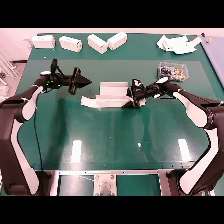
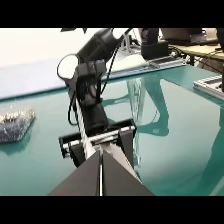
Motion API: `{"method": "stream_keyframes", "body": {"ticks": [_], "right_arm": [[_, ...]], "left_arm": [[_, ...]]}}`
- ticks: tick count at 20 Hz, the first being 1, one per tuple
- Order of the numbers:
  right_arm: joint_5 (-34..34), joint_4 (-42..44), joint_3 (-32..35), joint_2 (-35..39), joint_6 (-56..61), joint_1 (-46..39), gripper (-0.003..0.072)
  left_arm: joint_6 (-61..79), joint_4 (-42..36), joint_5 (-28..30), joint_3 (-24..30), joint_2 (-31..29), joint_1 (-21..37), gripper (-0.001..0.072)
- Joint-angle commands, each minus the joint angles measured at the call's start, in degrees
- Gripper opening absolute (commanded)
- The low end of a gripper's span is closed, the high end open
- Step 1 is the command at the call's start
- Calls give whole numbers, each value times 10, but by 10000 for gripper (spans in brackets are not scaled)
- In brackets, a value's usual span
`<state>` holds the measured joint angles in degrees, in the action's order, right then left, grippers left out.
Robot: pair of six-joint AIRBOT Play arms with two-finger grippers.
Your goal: Fold the box and place the chain.
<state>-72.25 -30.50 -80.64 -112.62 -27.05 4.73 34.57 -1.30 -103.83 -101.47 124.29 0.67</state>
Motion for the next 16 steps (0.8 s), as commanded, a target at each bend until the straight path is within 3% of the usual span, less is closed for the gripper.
{"method": "stream_keyframes", "body": {"ticks": [1, 5, 10, 16], "right_arm": [[0, 0, 0, 0, 0, 0, 335], [0, 0, 0, 0, 0, 0, 335], [0, 0, 0, 0, 0, 0, 335], [0, 0, 0, 0, 0, 0, 335]], "left_arm": [[-5, 0, -13, 0, -40, 2, 17], [-28, 7, 14, 24, -94, 2, 15], [-26, 30, 104, 109, -149, -3, 15], [-26, 100, 211, 170, -150, -54, 15]]}}
